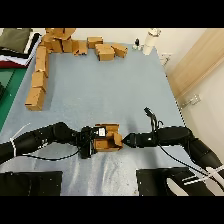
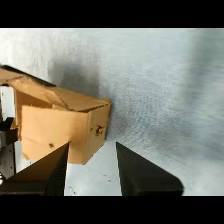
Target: Fold the box.
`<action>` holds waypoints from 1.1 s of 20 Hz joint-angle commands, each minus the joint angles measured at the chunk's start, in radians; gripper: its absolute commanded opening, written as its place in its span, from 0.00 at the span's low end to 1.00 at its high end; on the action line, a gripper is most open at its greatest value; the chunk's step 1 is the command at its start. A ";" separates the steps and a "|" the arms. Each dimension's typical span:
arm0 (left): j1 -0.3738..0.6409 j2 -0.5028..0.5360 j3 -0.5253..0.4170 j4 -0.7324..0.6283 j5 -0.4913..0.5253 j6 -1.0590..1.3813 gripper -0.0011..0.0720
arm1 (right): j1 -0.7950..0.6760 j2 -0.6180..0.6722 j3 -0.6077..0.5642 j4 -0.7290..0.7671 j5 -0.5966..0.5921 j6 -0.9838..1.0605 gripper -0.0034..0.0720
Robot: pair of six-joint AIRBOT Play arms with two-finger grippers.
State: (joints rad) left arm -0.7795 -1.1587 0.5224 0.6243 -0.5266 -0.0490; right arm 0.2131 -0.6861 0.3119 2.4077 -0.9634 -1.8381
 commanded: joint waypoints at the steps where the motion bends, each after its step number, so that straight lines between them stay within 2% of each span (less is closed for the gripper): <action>1: 0.000 -0.001 0.000 0.000 0.000 0.000 0.66 | 0.104 -0.012 0.003 -0.003 0.095 -0.001 0.66; 3: 0.000 -0.001 0.000 0.000 0.000 0.000 0.66 | 0.179 -0.044 0.016 -0.033 0.183 0.072 0.65; 5: 0.000 -0.001 0.000 0.000 0.000 0.000 0.66 | 0.249 -0.101 0.075 -0.117 0.200 0.190 0.61; 7: 0.000 -0.001 0.000 0.000 0.000 0.000 0.66 | 0.327 -0.178 0.165 -0.269 0.196 0.358 0.61; 9: 0.000 -0.001 0.000 0.000 0.000 0.000 0.66 | 0.407 -0.252 0.254 -0.484 0.134 0.587 0.61; 11: 0.000 -0.001 0.000 0.000 0.001 0.000 0.66 | 0.478 -0.317 0.330 -0.679 0.017 0.782 0.61; 13: 0.000 -0.001 0.000 0.000 0.000 0.000 0.66 | 0.541 -0.380 0.399 -0.782 -0.085 0.881 0.61; 15: 0.000 -0.001 0.000 0.000 0.000 0.000 0.66 | 0.586 -0.433 0.453 -0.827 -0.139 0.938 0.61; 22: 0.000 -0.001 0.000 0.000 0.000 0.000 0.66 | 0.687 -0.644 0.641 -0.835 -0.227 1.064 0.59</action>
